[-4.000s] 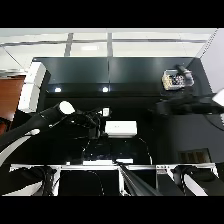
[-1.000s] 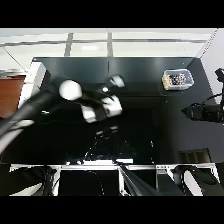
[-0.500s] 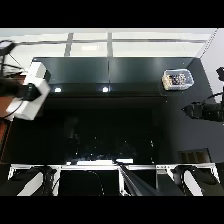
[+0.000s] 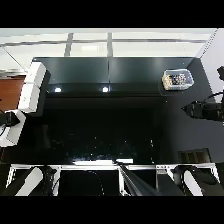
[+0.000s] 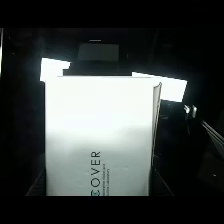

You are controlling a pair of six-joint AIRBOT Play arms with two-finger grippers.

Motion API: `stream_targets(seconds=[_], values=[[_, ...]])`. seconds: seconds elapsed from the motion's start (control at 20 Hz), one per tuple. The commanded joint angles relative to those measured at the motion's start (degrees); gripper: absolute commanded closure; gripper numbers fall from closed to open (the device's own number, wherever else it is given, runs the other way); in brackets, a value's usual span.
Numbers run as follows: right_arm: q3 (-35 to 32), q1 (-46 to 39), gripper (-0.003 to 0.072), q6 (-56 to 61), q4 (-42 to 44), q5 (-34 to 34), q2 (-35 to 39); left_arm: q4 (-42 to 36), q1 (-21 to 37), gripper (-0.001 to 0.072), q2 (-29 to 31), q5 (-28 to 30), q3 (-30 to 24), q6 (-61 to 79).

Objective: Fold the box and place the chain.

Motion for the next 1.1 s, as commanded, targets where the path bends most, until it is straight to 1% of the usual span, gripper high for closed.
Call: stream_targets(seconds=[0.0,0.1,0.15,0.3,0.55,0.8,0.85,0.9,0.95,1.05], values=[[-0.02,-0.02,0.0671,1.03,0.04,-0.13,0.02,-5.38,3.34,0.0422,-0.33,10.99,-5.01,9.94],[-0.02,-0.02,0.0672,2.62,0.04,-0.44,0.02,-11.08,3.26,0.0421,-2.29,13.49,-6.16,15.74],[-0.02,-0.02,0.0671,3.08,0.07,-0.55,0.02,-12.04,3.28,0.0421,-3.76,14.84,-6.27,15.65],[-0.02,-0.02,0.0671,3.23,0.07,-0.35,0.02,-11.96,3.28,0.0421,-7.54,16.96,-6.29,15.74],[-0.02,-0.02,0.0671,4.72,0.76,-0.22,0.02,-12.04,3.17,0.042,-11.72,21.18,-6.29,15.76],[-0.02,-0.02,0.0671,4.72,1.36,0.0,0.02,-11.91,3.17,0.0417,-12.68,25.97,-6.25,15.93],[-0.02,-0.02,0.0671,4.72,1.36,0.02,0.02,-11.91,3.15,0.0401,-12.68,26.16,-6.25,15.93],[-0.02,-0.02,0.0671,4.72,1.38,0.02,0.02,-11.89,3.15,0.0225,-12.66,25.86,-6.1,15.93],[-0.02,-0.02,0.0671,4.7,1.38,0.0,0.02,-11.93,3.15,-0.0001,-12.63,25.24,-5.46,15.72],[-0.02,-0.02,0.0671,4.68,1.4,-0.37,0.02,-13.49,3.15,0.0001,-12.31,21.49,-1.79,15.28]])
